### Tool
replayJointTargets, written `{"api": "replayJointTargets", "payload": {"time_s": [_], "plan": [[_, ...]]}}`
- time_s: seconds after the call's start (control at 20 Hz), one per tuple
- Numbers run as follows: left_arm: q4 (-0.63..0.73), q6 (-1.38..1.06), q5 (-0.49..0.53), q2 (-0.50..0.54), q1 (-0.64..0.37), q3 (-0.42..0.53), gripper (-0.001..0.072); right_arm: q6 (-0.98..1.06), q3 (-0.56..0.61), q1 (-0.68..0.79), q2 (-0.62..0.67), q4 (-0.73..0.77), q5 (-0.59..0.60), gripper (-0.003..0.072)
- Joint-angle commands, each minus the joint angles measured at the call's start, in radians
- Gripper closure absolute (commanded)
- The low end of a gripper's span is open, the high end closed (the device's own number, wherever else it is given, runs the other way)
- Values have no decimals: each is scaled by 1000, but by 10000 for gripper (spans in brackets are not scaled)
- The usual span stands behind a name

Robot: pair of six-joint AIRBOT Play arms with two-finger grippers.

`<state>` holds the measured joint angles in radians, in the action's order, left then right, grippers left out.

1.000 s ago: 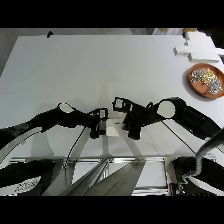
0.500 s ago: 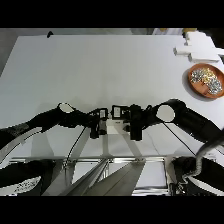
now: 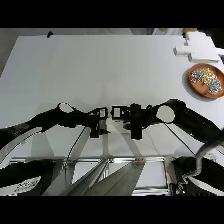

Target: Fold the box and place the chain.

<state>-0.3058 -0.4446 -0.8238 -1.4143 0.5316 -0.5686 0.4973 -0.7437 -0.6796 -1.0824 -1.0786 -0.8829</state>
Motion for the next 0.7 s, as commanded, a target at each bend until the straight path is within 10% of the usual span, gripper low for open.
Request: {"api": "replayJointTargets", "payload": {"time_s": [0.0, 0.65], "plan": [[-1, -1, -3, 0, 0, 0, 456, 2, 0, 0, 5, 39, 14, 536], [-1, -1, -3, 0, 0, 0, 456, 2, 7, 0, -27, 10, 50, 568]]}}
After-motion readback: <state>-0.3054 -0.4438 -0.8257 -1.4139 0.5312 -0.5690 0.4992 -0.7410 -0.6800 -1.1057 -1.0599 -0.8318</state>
